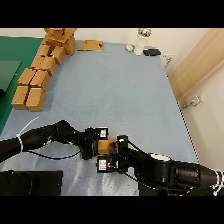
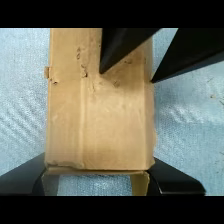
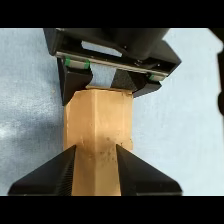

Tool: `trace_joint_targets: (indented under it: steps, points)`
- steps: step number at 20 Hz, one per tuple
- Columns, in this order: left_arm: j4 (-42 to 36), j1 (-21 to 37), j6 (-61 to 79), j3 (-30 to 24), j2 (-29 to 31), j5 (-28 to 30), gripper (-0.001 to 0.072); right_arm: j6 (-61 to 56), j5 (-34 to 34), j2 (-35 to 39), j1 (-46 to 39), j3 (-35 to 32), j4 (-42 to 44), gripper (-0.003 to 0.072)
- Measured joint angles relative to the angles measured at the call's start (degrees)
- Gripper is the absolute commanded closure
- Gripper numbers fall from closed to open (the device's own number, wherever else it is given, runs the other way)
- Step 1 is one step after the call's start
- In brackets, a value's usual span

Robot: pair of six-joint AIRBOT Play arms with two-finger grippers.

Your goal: Fold the box.

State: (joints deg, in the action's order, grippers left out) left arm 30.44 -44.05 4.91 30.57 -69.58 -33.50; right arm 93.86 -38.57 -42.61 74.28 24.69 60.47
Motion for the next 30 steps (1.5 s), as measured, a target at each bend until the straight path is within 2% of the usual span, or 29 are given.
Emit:
trace_joint_targets:
  steps: [1,4,6,24,25,26,30]
  points:
    - [0.0,0.0,0.0,0.0,0.0,0.0,0.0211,0.0,0.0,0.0,0.0,0.0,-0.3,0.0357]
    - [0.0,0.0,0.0,0.0,0.0,0.0,0.0211,0.0,-0.5,-0.1,0.0,0.3,-0.9,0.0368]
    - [0.0,0.0,0.0,0.0,0.0,0.0,0.0211,0.0,-0.8,0.2,0.0,0.5,-1.1,0.0406]
    - [0.0,0.0,0.0,0.0,0.0,0.0,0.0211,0.0,-1.4,1.6,0.0,1.8,-4.4,0.0411]
    - [0.0,0.0,0.0,0.0,0.0,0.0,0.0211,0.0,-1.4,1.6,0.0,1.8,-4.6,0.0418]
    - [0.0,0.0,0.0,0.0,0.0,0.0,0.0211,-0.2,-1.4,1.6,0.0,1.9,-4.9,0.0461]
    - [0.0,0.0,0.0,0.0,0.0,0.0,0.0211,-1.6,-1.4,0.7,0.0,1.9,-5.2,0.0466]
